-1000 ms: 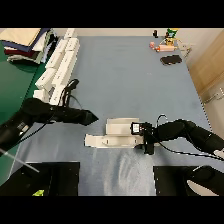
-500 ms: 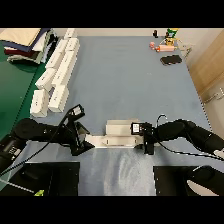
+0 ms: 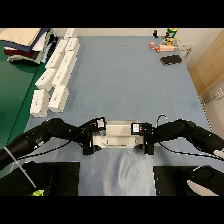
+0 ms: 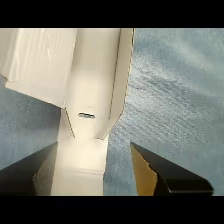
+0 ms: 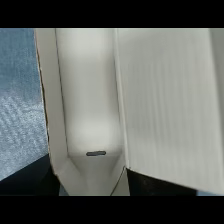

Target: Fold the box.

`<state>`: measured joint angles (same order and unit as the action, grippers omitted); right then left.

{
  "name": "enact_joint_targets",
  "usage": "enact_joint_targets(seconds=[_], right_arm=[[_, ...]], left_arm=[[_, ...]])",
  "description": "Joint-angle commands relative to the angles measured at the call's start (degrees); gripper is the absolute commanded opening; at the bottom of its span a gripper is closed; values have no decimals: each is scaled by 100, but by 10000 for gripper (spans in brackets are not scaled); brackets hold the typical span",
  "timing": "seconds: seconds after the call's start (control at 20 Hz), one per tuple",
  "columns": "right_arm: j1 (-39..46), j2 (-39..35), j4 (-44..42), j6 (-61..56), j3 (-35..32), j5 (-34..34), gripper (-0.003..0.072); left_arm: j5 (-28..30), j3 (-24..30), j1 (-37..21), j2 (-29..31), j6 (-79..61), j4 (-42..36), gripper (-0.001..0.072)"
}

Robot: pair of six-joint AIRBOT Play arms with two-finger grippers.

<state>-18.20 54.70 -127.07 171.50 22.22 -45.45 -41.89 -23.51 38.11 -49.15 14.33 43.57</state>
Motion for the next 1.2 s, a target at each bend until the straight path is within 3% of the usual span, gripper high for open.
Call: enact_joint_targets(seconds=[0.0,0.15,0.2,1.05,1.15], right_arm=[[-2,-2,0,-2,-2,-2,459],[-2,-2,0,-2,-2,-4,460],[-2,-2,0,-2,-2,-2,459],[-2,-2,0,-2,-2,-2,459],[-2,-2,0,-2,-2,-2,459]], left_arm=[[387,-299,192,-575,-153,17,435],[190,-555,321,-844,-162,35,50],[179,-595,402,-885,-192,42,14],[492,-632,551,-1095,-125,-413,20],[501,-632,549,-1110,-116,-444,553]])
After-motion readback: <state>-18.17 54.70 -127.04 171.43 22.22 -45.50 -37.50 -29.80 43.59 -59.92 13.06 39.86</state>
